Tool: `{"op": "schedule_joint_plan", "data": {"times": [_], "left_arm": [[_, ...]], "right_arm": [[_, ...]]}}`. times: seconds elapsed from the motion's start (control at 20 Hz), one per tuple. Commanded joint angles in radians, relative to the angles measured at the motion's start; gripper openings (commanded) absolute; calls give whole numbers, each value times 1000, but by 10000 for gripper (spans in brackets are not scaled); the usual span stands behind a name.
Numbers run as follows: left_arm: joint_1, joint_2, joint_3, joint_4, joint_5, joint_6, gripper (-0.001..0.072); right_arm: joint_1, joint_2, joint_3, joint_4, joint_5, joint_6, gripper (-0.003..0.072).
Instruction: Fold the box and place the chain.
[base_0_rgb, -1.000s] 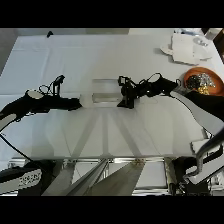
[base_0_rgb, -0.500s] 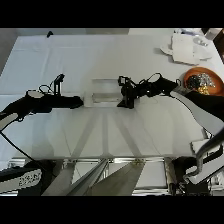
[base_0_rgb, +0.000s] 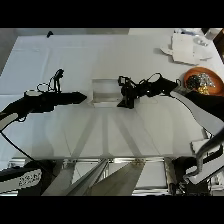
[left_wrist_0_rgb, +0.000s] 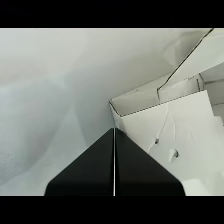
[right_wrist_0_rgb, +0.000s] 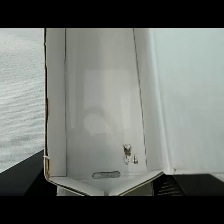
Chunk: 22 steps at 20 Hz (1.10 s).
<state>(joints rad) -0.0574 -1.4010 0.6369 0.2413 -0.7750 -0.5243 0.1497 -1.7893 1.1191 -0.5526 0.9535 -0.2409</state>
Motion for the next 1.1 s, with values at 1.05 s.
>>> {"op": "schedule_joint_plan", "data": {"times": [1.05], "left_arm": [[0,0,0,-68,-135,27,10]], "right_arm": [[0,0,0,0,0,0,456]]}}
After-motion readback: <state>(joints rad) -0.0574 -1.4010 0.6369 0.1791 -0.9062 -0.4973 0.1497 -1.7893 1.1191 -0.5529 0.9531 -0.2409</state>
